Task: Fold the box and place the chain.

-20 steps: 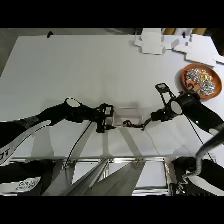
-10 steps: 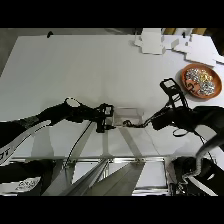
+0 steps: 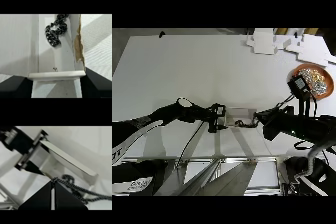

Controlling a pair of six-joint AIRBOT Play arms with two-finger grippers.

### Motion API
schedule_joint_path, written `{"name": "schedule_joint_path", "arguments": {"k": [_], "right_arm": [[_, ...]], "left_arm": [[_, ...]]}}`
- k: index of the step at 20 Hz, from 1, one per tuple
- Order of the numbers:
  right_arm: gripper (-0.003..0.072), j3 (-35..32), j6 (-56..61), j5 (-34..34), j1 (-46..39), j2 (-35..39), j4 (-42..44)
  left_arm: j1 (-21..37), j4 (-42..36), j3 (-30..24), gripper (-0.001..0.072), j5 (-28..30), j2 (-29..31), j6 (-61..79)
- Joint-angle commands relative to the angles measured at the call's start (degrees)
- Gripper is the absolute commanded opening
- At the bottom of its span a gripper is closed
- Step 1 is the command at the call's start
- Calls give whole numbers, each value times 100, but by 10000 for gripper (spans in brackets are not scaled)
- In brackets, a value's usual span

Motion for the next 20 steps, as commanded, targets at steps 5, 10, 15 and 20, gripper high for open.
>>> {"name": "schedule_joint_path", "arguments": {"k": [5,10,15,20], "right_arm": [[21,4,-640,-625,39,-352,811],[22,4,-973,-828,431,-957,1051],[22,4,-960,-549,435,-1956,734],[59,4,-492,-474,435,-2656,50]], "left_arm": [[-2,0,-2,490,0,0,0],[-2,0,-2,490,2,0,2],[-2,0,-2,490,2,0,2],[-2,0,-2,490,2,0,2]]}}
